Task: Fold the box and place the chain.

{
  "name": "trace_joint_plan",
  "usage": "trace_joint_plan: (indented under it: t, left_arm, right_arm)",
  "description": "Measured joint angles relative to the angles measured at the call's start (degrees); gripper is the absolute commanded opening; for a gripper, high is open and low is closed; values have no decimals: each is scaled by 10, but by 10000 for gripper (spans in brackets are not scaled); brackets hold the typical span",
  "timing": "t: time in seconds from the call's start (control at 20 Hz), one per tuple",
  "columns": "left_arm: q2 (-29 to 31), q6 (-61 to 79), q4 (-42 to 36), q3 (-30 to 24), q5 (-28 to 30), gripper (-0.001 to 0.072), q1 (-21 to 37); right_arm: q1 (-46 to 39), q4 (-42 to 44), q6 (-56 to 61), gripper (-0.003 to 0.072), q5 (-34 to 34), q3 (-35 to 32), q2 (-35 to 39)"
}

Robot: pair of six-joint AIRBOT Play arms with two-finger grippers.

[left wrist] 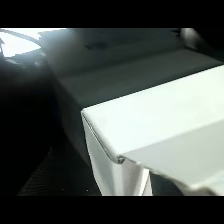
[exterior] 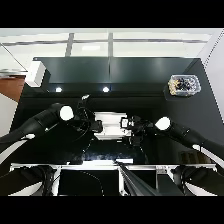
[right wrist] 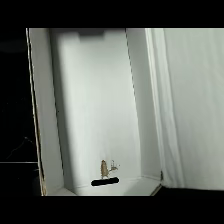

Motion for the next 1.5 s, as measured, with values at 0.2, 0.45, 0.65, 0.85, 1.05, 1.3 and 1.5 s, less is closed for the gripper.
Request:
trace_joint_plan:
  t: [0.2, 0.45, 0.65, 0.85, 1.05, 1.3, 1.5]
  left_arm:
    - [-1, -122, 116, 24, -7, 379, -61]
    - [-10, -196, 178, 36, -17, 268, -105]
    - [-28, -230, 192, 45, -34, 268, -113]
    - [-52, -242, 198, 69, -56, 269, -115]
    - [-62, -253, 200, 82, -62, 268, -115]
    - [-74, -268, 198, 87, -64, 222, -115]
    - [-79, -272, 198, 90, -66, 221, -115]
  right_arm:
    - [0, 0, 0, 475, 0, 0, 0]
    - [0, 0, 0, 475, 0, 0, 0]
    - [0, 0, 0, 476, 0, 0, 0]
    - [0, 0, 0, 475, 0, 0, 0]
    - [0, 0, 0, 475, 0, 0, 0]
    - [0, 0, 0, 475, 0, 0, 0]
    - [0, 0, 0, 475, 0, 0, 0]
